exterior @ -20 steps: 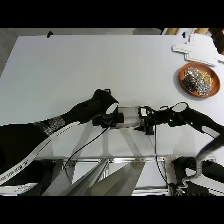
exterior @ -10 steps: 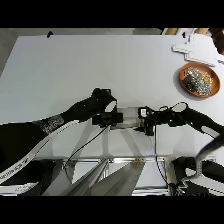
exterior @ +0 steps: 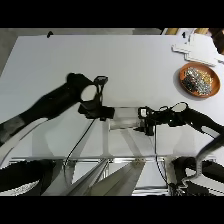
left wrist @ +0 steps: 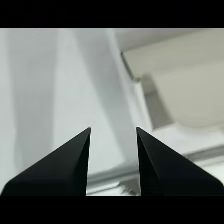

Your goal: Fold the box and place the chain.

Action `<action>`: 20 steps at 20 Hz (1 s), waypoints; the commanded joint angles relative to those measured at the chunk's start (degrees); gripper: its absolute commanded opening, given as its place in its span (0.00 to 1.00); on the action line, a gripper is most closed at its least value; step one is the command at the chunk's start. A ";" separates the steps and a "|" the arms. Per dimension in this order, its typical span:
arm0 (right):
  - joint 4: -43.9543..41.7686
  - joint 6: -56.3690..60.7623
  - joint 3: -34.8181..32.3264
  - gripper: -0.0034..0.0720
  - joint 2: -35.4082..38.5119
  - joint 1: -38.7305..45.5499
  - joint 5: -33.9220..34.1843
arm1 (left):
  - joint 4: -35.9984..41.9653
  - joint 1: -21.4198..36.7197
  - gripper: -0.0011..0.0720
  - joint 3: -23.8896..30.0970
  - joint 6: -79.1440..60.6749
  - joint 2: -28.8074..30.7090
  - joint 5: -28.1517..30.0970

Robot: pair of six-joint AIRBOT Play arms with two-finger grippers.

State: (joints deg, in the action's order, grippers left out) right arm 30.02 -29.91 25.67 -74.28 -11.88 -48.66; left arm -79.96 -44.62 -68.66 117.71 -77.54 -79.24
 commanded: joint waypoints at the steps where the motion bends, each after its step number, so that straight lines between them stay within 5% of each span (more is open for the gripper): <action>1: -0.04 0.02 -0.02 0.50 0.00 -0.02 0.00 | -0.35 5.38 0.50 0.63 -16.63 9.38 -10.23; 3: -0.04 0.02 -0.02 0.50 0.00 -0.04 0.00 | -1.16 9.84 0.60 4.28 -25.11 15.10 -9.92; 4: -0.04 0.02 -0.02 0.50 0.00 -0.02 0.00 | -0.81 12.94 0.71 7.76 -31.82 18.16 -6.93; 5: -0.04 0.04 -0.02 0.50 0.00 -0.02 0.00 | 0.24 15.87 0.71 11.41 -39.71 20.50 -2.84; 8: -0.04 0.02 -0.02 0.50 0.00 -0.02 0.00 | 12.11 23.98 0.72 23.89 -73.55 23.04 11.85; 11: -0.04 0.04 -0.02 0.50 0.00 -0.02 -0.02 | 28.74 25.73 0.74 33.90 -108.45 18.64 30.67; 14: -0.04 0.02 -0.02 0.50 0.00 -0.02 0.00 | 40.11 25.07 0.74 35.36 -133.87 10.08 31.63; 17: -0.04 0.04 -0.02 0.50 0.00 -0.02 0.00 | 52.59 21.66 0.75 35.36 -142.84 3.43 31.52; 19: -0.04 0.02 -0.02 0.50 0.00 -0.02 0.00 | 56.17 18.99 0.98 35.36 -146.22 0.96 32.54; 20: -0.04 0.04 -0.02 0.50 0.00 -0.02 0.00 | 57.61 17.88 0.97 35.36 -147.25 0.17 32.89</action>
